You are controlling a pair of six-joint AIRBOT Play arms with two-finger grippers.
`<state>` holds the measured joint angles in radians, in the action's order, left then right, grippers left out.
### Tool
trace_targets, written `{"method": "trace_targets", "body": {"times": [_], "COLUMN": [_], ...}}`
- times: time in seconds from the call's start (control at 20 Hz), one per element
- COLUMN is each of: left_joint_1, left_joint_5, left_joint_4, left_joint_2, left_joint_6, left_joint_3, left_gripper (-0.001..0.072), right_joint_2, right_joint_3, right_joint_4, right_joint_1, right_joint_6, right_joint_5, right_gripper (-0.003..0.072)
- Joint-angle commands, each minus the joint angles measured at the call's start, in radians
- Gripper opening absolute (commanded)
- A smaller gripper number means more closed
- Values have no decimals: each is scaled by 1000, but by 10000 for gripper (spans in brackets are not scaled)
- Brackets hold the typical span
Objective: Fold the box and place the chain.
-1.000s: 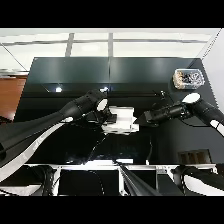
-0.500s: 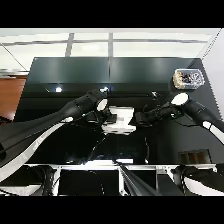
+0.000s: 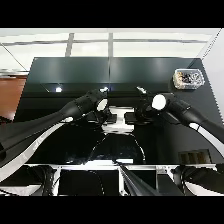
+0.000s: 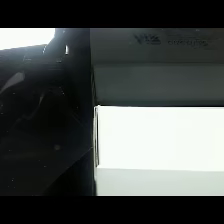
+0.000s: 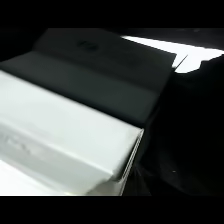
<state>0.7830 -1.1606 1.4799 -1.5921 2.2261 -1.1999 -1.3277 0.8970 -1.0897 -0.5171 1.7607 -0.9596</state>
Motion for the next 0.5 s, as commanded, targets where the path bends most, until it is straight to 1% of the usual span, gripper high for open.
{"method": "trace_targets", "body": {"times": [0.0, 0.05, 0.1, 0.2, 0.35, 0.45], "left_joint_1": [0, 0, 0, 0, 0, 0], "left_joint_5": [0, 0, 0, 0, 0, -1], "left_joint_4": [0, 0, 0, 0, 0, 0], "left_joint_2": [0, 0, 0, 0, 0, 0], "left_joint_6": [0, 0, 0, 0, 0, 0], "left_joint_3": [0, 0, 0, 0, 0, 0], "left_gripper": [27, 27, 27, 27, 27, 27], "right_joint_2": [-29, -45, -61, -87, -114, -126], "right_joint_3": [65, 89, 109, 134, 137, 137], "right_joint_4": [-258, -284, -304, -322, -324, -324], "right_joint_1": [-85, -106, -122, -150, -166, -165], "right_joint_6": [292, 316, 334, 384, 446, 469], "right_joint_5": [-62, -98, -125, -146, -138, -143], "right_gripper": [418, 414, 359, 359, 356, 238]}}
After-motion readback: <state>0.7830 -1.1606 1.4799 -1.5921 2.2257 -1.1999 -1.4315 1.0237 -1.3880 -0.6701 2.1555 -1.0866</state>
